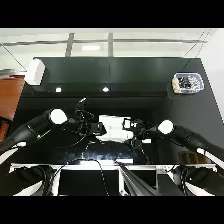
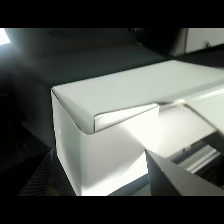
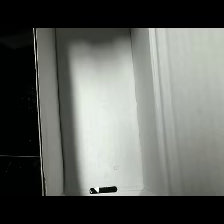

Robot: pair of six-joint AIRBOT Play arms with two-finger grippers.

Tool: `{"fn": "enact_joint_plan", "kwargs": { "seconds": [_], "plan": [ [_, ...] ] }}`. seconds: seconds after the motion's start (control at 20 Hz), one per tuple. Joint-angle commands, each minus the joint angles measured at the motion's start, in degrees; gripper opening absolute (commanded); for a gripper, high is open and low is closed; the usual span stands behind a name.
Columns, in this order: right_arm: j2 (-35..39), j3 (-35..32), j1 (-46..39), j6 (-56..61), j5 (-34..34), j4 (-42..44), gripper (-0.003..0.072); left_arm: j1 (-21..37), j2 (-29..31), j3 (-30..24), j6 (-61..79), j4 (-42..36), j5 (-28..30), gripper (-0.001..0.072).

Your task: Fold the box and place the chain.

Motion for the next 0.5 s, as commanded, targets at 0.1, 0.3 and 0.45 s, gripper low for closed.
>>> {"fn": "enact_joint_plan", "kwargs": {
  "seconds": [0.1,0.3,0.45],
  "plan": [
    [0.0,0.0,0.2,-0.1,0.5,-0.3,0.0356,-0.8,0.0,0.2,-3.5,2.3,2.5,0.0644],
    [0.0,0.0,1.4,-0.3,1.1,-2.3,0.0356,-0.8,0.0,0.2,-3.5,2.3,2.4,0.0644],
    [0.0,0.0,1.7,-0.3,1.1,-2.3,0.0356,-0.8,0.0,0.2,-3.5,2.0,2.4,0.0644]
  ]
}}
